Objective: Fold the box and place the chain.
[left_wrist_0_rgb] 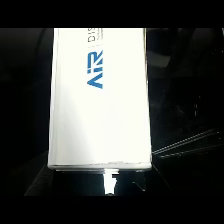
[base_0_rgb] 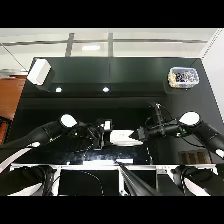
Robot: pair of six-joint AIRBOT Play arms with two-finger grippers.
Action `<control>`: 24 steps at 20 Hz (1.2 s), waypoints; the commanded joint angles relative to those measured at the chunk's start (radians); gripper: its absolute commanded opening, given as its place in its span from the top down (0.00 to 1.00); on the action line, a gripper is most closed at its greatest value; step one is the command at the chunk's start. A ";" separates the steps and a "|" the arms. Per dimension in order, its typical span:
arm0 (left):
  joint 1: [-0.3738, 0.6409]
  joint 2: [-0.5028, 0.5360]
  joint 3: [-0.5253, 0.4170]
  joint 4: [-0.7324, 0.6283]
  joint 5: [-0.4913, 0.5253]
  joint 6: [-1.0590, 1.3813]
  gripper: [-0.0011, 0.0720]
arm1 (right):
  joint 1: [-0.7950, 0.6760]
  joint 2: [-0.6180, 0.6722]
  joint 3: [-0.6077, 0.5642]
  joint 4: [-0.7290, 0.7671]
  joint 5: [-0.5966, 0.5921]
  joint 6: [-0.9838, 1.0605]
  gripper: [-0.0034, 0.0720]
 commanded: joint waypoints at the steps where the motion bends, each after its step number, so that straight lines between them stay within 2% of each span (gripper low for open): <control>1: 0.000 -0.001 0.001 0.000 0.000 0.000 0.44 | 0.008 -0.037 -0.010 -0.018 -0.019 0.005 0.89; 13: 0.000 -0.001 0.001 -0.001 0.000 0.000 0.44 | 0.036 -0.072 -0.009 -0.068 -0.063 -0.023 0.89; 16: 0.000 -0.001 0.001 -0.001 0.000 0.000 0.44 | 0.019 -0.063 0.034 -0.068 0.036 -0.039 0.89; 18: 0.000 -0.001 0.001 -0.001 0.000 0.000 0.44 | -0.031 -0.040 0.097 -0.069 0.127 -0.038 0.89; 20: 0.000 -0.001 0.001 -0.001 0.000 0.000 0.43 | -0.103 0.001 0.157 -0.069 0.165 -0.037 0.89; 21: 0.000 -0.001 0.001 0.001 0.001 0.000 0.39 | -0.146 0.021 0.184 -0.069 0.169 -0.035 0.89; 23: 0.002 0.002 0.001 0.008 0.008 -0.004 0.01 | -0.236 0.060 0.222 -0.070 0.177 -0.032 0.89; 24: 0.005 0.008 0.001 0.011 0.007 -0.006 0.01 | -0.283 0.078 0.238 -0.071 0.197 -0.033 0.89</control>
